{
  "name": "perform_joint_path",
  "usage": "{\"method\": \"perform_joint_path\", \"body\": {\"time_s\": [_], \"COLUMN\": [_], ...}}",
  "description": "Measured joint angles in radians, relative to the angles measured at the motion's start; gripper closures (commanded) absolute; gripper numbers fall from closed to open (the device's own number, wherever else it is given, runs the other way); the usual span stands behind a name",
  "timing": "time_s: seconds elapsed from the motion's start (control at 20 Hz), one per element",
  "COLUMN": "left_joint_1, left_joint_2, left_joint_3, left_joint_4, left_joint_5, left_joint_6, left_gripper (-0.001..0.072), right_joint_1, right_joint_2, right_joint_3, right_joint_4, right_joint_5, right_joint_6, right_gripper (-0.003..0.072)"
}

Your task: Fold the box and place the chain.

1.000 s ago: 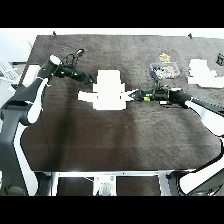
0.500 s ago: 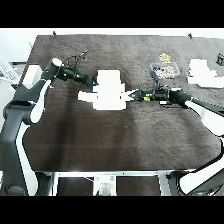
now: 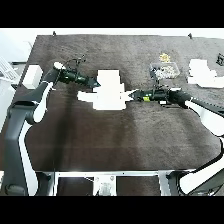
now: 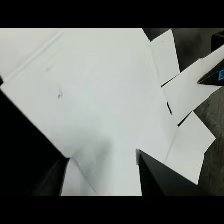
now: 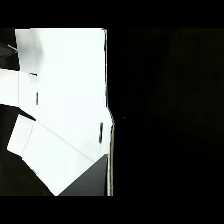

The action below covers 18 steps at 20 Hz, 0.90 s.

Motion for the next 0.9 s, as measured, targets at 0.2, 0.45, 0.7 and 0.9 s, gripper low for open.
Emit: {"method": "perform_joint_path", "body": {"time_s": [0.2, 0.45, 0.7, 0.9], "left_joint_1": [0.000, 0.000, 0.014, 0.026], "left_joint_2": [-0.018, -0.026, -0.028, -0.028], "left_joint_3": [0.000, 0.000, 0.000, 0.000], "left_joint_4": [-0.050, -0.071, -0.072, -0.071], "left_joint_5": [-0.016, -0.036, -0.065, -0.080], "left_joint_6": [0.026, 0.035, 0.039, 0.038], "left_gripper": [0.0245, 0.0246, 0.0246, 0.0362], "right_joint_1": [0.009, 0.011, 0.011, 0.006], "right_joint_2": [0.000, 0.000, 0.000, 0.000], "right_joint_3": [0.000, 0.000, 0.000, 0.000], "right_joint_4": [0.000, 0.000, -0.001, -0.002], "right_joint_5": [0.000, 0.000, 0.001, 0.002], "right_joint_6": [-0.013, -0.021, -0.023, -0.023], "right_gripper": [0.0683, 0.0683, 0.0683, 0.0683]}}
